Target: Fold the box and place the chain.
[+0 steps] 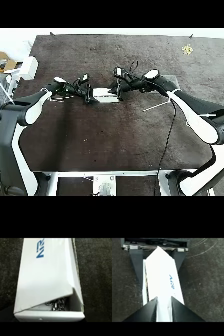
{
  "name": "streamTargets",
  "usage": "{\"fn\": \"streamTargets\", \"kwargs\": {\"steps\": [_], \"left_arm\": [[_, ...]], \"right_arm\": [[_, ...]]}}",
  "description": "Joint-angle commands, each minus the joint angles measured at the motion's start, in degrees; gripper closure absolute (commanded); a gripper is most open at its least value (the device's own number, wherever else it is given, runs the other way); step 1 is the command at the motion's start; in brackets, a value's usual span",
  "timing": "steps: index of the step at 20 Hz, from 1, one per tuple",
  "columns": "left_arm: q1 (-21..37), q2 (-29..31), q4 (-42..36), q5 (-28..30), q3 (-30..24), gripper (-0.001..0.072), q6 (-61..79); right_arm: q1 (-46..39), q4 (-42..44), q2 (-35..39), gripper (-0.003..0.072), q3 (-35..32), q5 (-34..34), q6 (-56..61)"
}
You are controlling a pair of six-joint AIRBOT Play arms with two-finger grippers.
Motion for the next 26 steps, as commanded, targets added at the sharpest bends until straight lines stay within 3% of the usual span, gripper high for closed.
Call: {"fn": "streamTargets", "kwargs": {"steps": [1, 8, 22, 26], "left_arm": [[0.00, 0.02, 0.04, -0.04, -0.02, 0.0363, 0.04], [0.00, 0.02, 0.04, -0.04, -0.02, 0.0364, 0.04], [0.00, 0.02, 0.04, -0.02, -0.02, 0.0364, 0.04], [0.00, 0.02, 0.04, -0.04, -0.02, 0.0364, 0.04]], "right_arm": [[0.00, -0.74, -0.76, 0.0488, -0.09, 3.45, 1.18], [-0.09, -4.39, -1.20, 0.0488, -1.22, 3.30, 2.67], [-0.09, 2.08, 1.05, 0.0488, 0.96, -1.62, 2.03], [-0.09, -3.13, 0.26, 0.0489, 0.90, -1.73, 2.99]]}}
